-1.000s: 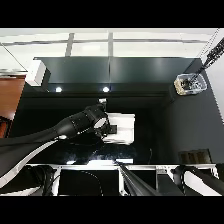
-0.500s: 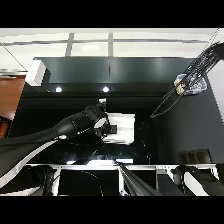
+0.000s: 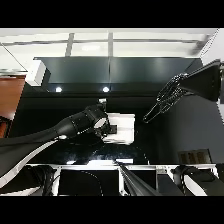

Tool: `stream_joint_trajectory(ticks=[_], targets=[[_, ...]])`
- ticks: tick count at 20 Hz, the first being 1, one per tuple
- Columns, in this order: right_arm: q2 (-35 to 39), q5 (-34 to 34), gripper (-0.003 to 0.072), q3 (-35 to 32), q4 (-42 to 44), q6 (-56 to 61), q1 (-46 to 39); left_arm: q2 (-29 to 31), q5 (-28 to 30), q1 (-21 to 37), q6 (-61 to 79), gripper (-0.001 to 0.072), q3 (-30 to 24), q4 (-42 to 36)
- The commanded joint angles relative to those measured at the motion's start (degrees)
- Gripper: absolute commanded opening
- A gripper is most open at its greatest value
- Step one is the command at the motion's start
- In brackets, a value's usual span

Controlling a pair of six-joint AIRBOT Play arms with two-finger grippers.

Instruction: Fold the box and place the chain.

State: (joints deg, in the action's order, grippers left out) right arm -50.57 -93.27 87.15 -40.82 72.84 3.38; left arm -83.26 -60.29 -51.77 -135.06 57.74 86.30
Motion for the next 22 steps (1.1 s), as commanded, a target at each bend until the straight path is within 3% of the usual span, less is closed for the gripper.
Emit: stream_joint_trajectory(ticks=[1,10,16,19,22], targets=[[0.04,-1.01,0.0008,-0.07,2.16,0.48,2.89,0.04,0.02,-0.02,0.0,0.0028,0.0,0.0],[0.04,3.69,0.0008,-0.07,15.54,0.24,2.89,0.04,0.02,-0.02,0.0,0.0028,0.0,0.0],[0.0,5.05,0.0009,-0.79,11.82,1.31,4.26,0.04,0.0,-0.02,0.0,0.0028,0.0,0.0],[0.02,6.23,0.0009,-7.04,9.42,2.01,8.7,0.04,0.02,-0.02,0.0,0.0028,0.0,0.0],[-0.04,13.03,0.0009,-15.5,4.74,3.48,13.18,0.04,0.0,-0.02,0.0,0.0028,0.0,0.0]])
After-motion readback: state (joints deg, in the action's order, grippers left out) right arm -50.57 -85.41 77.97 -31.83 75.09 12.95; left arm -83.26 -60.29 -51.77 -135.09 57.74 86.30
